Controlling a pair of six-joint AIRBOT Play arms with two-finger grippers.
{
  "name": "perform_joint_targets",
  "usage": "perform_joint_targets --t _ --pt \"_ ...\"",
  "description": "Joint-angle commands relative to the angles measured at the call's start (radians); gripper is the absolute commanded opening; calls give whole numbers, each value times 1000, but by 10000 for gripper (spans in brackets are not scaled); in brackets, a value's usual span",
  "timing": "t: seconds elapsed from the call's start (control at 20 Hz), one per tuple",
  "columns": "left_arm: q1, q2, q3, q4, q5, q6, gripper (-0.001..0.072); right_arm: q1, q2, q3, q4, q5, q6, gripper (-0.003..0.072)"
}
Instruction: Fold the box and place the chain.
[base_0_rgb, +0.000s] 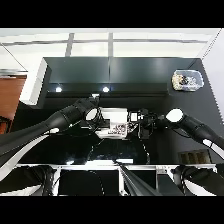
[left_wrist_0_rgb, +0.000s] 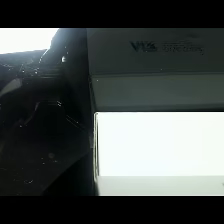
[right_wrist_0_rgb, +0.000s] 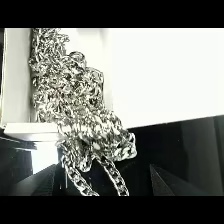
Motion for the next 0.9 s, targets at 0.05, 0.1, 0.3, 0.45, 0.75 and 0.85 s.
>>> perform_joint_targets --t 0.05,0.1,0.3,0.45,0.75,0.85 --pt "0 0 0 0 4 0 31 1 -39 8 27 22 -27 708" --pt "0 0 0 0 4 0 31 1 -51 8 42 28 -29 707" --pt "0 0 0 0 3 0 31 0 -86 12 76 35 -51 708" --pt "0 0 0 0 4 0 31 1 -106 13 76 42 -51 708" --pt "0 0 0 0 4 0 31 3 -111 15 86 30 -57 629" --pt "0 0 0 0 3 0 31 5 -111 15 86 25 -56 532"
